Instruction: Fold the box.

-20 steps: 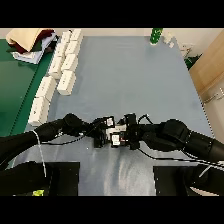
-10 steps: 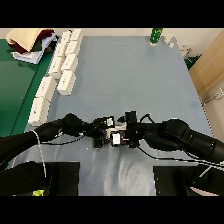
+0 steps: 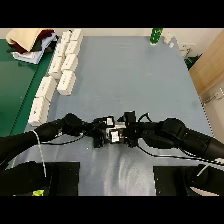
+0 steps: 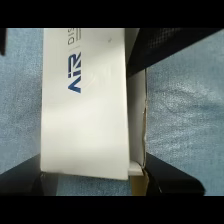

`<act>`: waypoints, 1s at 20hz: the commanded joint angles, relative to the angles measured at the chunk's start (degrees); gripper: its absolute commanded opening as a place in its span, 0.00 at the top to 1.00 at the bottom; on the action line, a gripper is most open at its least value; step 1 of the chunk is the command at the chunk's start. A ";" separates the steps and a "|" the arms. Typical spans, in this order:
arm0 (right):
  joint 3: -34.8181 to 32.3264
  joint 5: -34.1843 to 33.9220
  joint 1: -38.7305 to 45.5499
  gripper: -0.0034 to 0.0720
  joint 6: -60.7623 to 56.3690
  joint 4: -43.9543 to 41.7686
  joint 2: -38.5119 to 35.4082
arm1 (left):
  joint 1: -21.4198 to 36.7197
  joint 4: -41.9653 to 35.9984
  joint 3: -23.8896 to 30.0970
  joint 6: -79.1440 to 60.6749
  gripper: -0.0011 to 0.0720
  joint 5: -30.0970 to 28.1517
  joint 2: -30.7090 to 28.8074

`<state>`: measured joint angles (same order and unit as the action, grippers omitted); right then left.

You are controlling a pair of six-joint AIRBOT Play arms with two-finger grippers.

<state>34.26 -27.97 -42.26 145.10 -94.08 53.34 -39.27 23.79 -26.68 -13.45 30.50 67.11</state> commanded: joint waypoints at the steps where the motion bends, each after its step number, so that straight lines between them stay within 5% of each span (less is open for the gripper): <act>1: 0.04 -0.55 0.00 0.19 0.00 -1.42 0.26 | -0.04 0.02 -0.04 -0.04 0.49 0.07 0.02; 20: -0.04 -5.57 0.02 0.17 -0.04 -9.29 -3.69 | -0.04 0.02 -0.04 -0.04 0.49 0.04 0.02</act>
<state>34.20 -32.42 -42.19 145.10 -101.30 51.13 -39.29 23.83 -26.68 -13.54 30.65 67.11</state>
